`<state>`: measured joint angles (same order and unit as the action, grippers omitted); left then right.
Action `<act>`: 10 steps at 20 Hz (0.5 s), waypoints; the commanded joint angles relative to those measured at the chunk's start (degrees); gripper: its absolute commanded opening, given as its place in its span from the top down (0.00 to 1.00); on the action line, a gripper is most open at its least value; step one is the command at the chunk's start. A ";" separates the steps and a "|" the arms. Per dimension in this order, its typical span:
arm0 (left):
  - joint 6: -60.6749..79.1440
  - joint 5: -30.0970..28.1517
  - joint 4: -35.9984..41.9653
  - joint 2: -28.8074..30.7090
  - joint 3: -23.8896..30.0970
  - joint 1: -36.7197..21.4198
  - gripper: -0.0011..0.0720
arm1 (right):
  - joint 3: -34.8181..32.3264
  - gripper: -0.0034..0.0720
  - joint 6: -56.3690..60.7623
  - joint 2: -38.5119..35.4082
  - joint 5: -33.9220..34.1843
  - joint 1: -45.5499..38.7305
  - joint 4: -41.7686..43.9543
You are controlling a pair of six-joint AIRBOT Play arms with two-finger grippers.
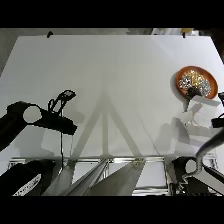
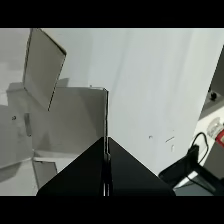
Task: Fold the box and place the chain.
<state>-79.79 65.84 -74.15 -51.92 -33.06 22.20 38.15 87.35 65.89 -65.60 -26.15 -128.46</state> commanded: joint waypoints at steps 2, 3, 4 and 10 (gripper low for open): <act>0.02 -0.02 -0.02 -0.02 0.02 0.02 0.97 | -0.07 0.94 -2.29 -8.02 -3.85 6.05 12.50; 0.02 -0.02 -0.02 -0.02 0.02 0.02 0.97 | -0.33 0.94 -2.93 -11.28 -3.72 7.65 18.47; 0.02 -0.04 0.00 -0.02 0.02 0.04 0.97 | -1.25 0.94 -3.82 -15.17 -3.43 9.53 24.48; 0.02 -0.02 -0.02 -0.02 0.02 0.02 0.97 | -16.26 0.94 0.98 -40.00 2.08 22.51 44.35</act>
